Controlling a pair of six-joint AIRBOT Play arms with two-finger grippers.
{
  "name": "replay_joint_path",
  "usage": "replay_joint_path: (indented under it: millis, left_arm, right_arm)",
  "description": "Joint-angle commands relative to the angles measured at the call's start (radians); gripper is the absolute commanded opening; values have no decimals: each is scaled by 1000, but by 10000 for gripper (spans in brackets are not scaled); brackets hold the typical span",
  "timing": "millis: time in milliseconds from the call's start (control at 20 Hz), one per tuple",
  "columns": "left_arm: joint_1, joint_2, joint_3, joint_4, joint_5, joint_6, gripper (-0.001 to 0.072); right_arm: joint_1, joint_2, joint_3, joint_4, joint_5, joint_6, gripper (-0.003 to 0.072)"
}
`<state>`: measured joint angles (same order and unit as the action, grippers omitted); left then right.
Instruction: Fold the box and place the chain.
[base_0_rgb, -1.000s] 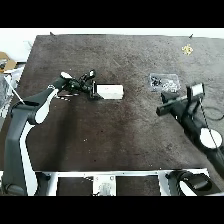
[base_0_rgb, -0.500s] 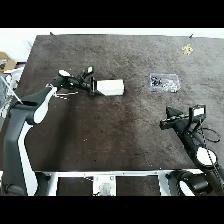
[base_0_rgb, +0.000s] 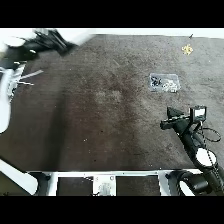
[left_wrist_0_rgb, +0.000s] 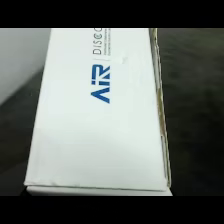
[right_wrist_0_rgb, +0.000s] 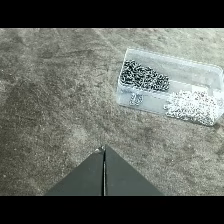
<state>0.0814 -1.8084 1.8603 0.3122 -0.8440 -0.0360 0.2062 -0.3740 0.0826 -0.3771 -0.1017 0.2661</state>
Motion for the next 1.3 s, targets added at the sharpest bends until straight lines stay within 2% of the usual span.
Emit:
replay_joint_path:
  millis: [0,150,250,300,400,500,750,1250]
  left_arm:
    - [164,89,1,30,246,-233,10]
    - [283,79,-30,229,252,-468,10]
    - [328,73,-98,378,290,-542,10]
    - [338,64,-135,403,315,-539,10]
    - [342,34,-211,404,390,-539,10]
    - [342,-17,-245,402,419,-539,11]
    - [342,-150,-245,403,406,-539,11]
    - [342,-230,-244,395,451,-531,11]
  right_arm:
    - [-1,1,-1,0,0,1,10]
    - [0,1,-1,0,5,1,10]
    - [0,0,-1,0,10,1,10]
    - [0,0,-1,0,12,1,10]
    - [0,0,-1,1,12,1,10]
    - [0,0,-1,1,17,1,10]
    - [0,0,-1,1,43,2,10]
    - [0,0,-1,1,80,2,10]
